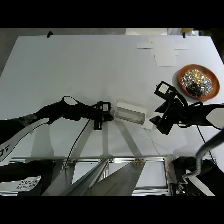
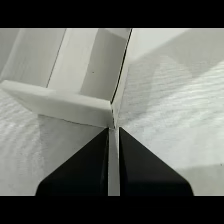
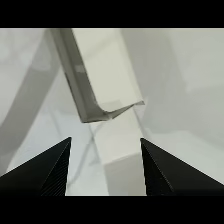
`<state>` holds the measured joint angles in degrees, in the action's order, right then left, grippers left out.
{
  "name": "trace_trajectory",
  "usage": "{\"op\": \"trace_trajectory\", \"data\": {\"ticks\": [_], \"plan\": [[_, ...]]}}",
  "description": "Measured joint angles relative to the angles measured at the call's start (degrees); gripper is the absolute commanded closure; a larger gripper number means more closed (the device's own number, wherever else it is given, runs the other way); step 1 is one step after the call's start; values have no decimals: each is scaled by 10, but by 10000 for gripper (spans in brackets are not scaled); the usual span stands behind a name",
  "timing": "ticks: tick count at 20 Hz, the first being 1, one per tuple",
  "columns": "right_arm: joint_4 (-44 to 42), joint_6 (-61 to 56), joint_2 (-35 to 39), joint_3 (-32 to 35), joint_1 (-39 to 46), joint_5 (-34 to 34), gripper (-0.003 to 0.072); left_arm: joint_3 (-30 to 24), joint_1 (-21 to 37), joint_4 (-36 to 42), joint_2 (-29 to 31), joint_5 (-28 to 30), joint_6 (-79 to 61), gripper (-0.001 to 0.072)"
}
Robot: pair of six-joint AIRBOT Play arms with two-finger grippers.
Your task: Fold the box and place the chain.
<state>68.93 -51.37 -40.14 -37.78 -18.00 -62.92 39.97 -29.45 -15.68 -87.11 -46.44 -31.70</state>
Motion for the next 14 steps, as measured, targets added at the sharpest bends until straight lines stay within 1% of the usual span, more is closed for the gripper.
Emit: {"op": "trace_trajectory", "data": {"ticks": [4, 5, 6, 7, 8, 11, 14], "plan": [[10, -9, 3, 0, 6, 31, 229, 0, 0, 6, 9, -9, 18, 638], [11, -10, 3, 0, 7, 38, 229, 0, 0, 6, 10, -15, 19, 626], [12, -11, 3, 0, 8, 45, 229, 0, 0, 5, 11, -22, 21, 543], [14, -11, 3, 0, 8, 50, 229, 0, 0, 2, 12, -30, 22, 291], [14, -12, 3, 0, 8, 53, 229, 0, 0, 1, 14, -34, 22, -11], [15, -12, 4, 0, 8, 59, 229, 0, 5, -8, 22, -43, 29, -9], [16, -12, 4, 0, 8, 62, 229, 0, 12, -27, 30, -36, 24, -8]]}}
